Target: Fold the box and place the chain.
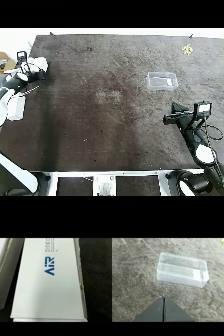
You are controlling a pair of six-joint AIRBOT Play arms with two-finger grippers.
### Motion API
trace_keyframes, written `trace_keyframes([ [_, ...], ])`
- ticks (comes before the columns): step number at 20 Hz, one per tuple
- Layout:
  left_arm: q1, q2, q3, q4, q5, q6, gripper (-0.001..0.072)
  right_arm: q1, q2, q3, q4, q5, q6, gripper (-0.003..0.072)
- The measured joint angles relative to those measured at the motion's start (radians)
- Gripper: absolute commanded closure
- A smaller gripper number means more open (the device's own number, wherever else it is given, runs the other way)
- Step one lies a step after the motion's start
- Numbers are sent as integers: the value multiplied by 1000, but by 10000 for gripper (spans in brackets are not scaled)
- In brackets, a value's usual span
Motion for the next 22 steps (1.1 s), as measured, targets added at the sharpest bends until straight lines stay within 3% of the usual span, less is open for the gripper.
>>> trace_keyframes([
  [4,-19,-10,19,-8,11,53,688,0,0,-1,0,10,0,688],
  [5,-23,-10,25,-11,10,59,367,0,0,-1,0,13,0,688],
  [6,-25,-11,30,-12,10,66,152,0,0,-1,0,16,0,688],
  [9,-27,-12,37,-14,1,66,145,0,0,-1,0,22,0,688],
  [10,-29,-12,38,-15,1,66,113,0,0,-1,0,23,0,688],
  [11,-29,-12,38,-15,-2,66,16,0,0,-1,0,24,0,688],
  [12,-31,-12,39,-16,0,66,5,0,0,-1,0,24,0,688],
  [22,-28,19,46,-10,6,67,-11,0,0,-1,0,28,0,688],
])
